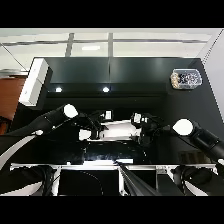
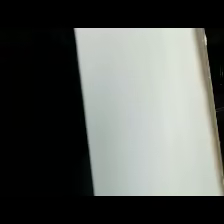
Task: Fold the box and place the chain.
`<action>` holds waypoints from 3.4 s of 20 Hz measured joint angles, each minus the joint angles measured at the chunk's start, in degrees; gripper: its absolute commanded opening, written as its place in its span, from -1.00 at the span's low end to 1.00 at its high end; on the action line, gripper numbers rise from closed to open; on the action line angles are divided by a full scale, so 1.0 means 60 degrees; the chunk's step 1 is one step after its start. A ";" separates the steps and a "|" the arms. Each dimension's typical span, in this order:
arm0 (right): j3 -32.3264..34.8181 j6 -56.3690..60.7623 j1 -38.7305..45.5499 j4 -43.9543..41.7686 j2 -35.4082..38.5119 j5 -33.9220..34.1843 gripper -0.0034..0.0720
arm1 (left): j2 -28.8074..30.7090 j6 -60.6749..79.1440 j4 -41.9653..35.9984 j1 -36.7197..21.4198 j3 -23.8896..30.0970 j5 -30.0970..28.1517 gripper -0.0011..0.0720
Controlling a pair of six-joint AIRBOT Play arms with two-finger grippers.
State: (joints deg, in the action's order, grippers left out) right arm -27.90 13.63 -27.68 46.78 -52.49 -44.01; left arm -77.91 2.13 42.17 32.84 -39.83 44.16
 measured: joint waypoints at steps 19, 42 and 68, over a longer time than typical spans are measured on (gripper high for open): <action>0.0175 -0.2932 0.0310 -0.1898 -0.1209 -0.0630 0.95 | 0.0004 0.0015 0.0036 0.0004 0.0007 -0.0033 -0.89; 0.0681 -0.3912 -0.0597 -0.2153 -0.2124 0.0838 0.95 | 0.0051 0.0007 0.0029 0.0004 -0.0189 -0.0022 -0.89; 0.0670 -0.3566 -0.0386 -0.2087 -0.2146 0.0739 0.31 | 0.2058 -0.3789 0.2138 -0.0543 -0.0240 0.1399 -0.62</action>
State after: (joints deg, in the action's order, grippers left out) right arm -23.88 -7.77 -30.00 34.26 -65.36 -39.57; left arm -65.56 -20.60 55.00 29.58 -41.28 52.56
